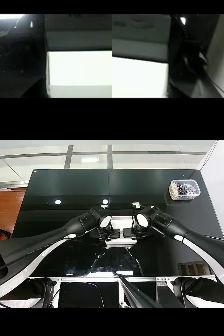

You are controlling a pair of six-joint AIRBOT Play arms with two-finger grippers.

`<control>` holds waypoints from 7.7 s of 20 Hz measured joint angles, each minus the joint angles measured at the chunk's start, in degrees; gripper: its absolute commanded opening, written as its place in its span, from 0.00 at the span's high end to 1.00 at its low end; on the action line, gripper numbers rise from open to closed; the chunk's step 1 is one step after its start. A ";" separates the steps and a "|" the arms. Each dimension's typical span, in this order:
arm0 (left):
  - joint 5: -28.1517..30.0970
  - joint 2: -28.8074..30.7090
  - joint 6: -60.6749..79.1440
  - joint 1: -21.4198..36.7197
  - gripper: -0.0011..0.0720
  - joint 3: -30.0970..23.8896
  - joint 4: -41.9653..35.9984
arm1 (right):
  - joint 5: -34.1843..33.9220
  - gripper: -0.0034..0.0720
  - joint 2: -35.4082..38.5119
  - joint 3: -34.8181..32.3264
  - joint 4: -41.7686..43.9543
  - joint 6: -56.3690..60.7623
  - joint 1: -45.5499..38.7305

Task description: Fold the box and place the chain.

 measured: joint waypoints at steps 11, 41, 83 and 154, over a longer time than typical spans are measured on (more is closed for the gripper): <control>-0.09 0.00 -0.68 0.00 0.94 0.00 -0.04 | -0.87 0.94 -0.15 0.31 1.16 0.96 0.00; 0.15 0.00 -0.26 0.04 0.94 0.00 0.37 | -19.21 0.09 16.04 0.81 -22.12 0.28 -33.48; 0.55 0.02 -0.26 0.04 0.94 0.00 1.18 | -4.44 0.93 -21.88 41.03 20.17 -5.60 -54.90; 1.40 0.04 -0.31 0.04 0.94 0.00 1.14 | 6.95 0.93 19.56 52.61 44.98 -38.16 -51.87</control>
